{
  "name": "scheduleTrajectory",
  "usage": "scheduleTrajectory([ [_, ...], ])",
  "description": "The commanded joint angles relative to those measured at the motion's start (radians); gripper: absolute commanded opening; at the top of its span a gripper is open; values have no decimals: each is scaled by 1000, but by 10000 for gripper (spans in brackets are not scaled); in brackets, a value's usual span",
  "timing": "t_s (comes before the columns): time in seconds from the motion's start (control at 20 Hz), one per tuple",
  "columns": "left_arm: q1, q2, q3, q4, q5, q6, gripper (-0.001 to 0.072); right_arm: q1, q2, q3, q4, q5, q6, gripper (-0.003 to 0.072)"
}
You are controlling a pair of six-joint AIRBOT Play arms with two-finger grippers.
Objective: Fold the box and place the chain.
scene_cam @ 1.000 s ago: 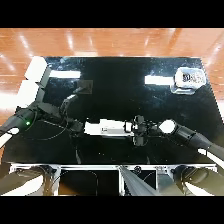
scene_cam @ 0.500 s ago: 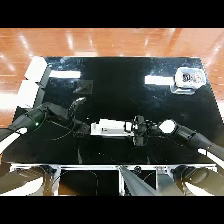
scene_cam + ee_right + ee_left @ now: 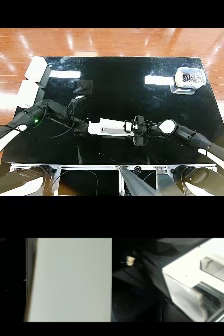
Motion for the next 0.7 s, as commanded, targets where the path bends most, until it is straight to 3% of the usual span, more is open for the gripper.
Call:
scheduleTrajectory([
  [0.0, 47, -18, 2, 22, 5, -12, 19, 1, 0, 1, 0, 0, 1, 499],
  [0.25, 47, -59, 0, -93, -48, 4, 19, 1, 0, 1, 0, 0, 1, 499],
  [0.65, 48, -92, -1, -218, 15, 131, 19, 1, 0, 0, 0, 0, 2, 499],
])
